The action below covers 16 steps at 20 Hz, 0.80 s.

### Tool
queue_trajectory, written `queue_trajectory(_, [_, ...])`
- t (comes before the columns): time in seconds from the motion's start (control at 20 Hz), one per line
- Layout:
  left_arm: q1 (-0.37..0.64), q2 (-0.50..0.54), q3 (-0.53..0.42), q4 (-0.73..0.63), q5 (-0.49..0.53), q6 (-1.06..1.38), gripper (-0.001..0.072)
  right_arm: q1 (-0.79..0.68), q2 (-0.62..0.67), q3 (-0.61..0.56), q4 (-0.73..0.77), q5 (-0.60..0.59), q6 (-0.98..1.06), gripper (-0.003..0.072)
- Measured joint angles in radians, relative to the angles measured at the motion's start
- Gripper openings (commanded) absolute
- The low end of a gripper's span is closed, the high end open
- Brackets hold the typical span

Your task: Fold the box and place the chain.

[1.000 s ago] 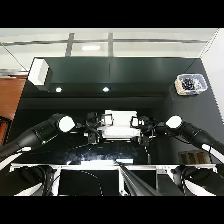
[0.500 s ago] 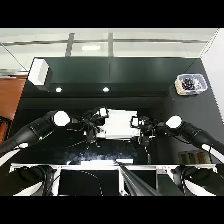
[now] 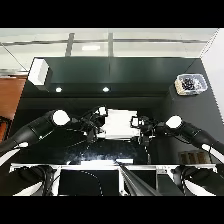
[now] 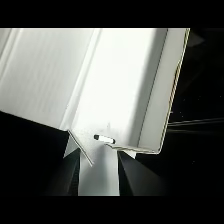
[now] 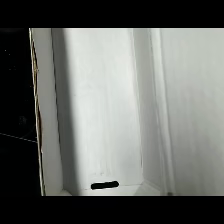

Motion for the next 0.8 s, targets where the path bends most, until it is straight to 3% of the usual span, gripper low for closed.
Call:
queue_trajectory(0.25, [0.0,-0.035,0.0,-0.116,-0.003,0.075,0.0281,0.0,0.0,0.0,0.0,0.0,0.0,0.0192])
queue_trajectory(0.35, [0.0,-0.05,0.0,-0.15,-0.003,0.097,0.0237,0.0,0.0,0.0,0.0,0.0,0.0,0.0192])
queue_trajectory(0.65, [-0.002,-0.082,0.0,-0.224,-0.002,0.13,0.0239,0.0,0.0,0.0,0.0,0.0,0.0,0.0192])
queue_trajectory(0.7, [-0.002,-0.084,0.0,-0.231,0.001,0.135,0.03,0.0,0.0,0.0,0.0,0.0,0.001,0.0192])
queue_trajectory(0.75, [-0.002,-0.087,0.0,-0.234,0.001,0.138,0.0427,0.0,0.0,0.0,0.001,0.0,0.001,0.0192])
queue_trajectory(0.8, [-0.003,-0.088,0.0,-0.239,0.001,0.14,0.0411,0.0,0.0,0.0,0.001,0.0,0.002,0.0192])
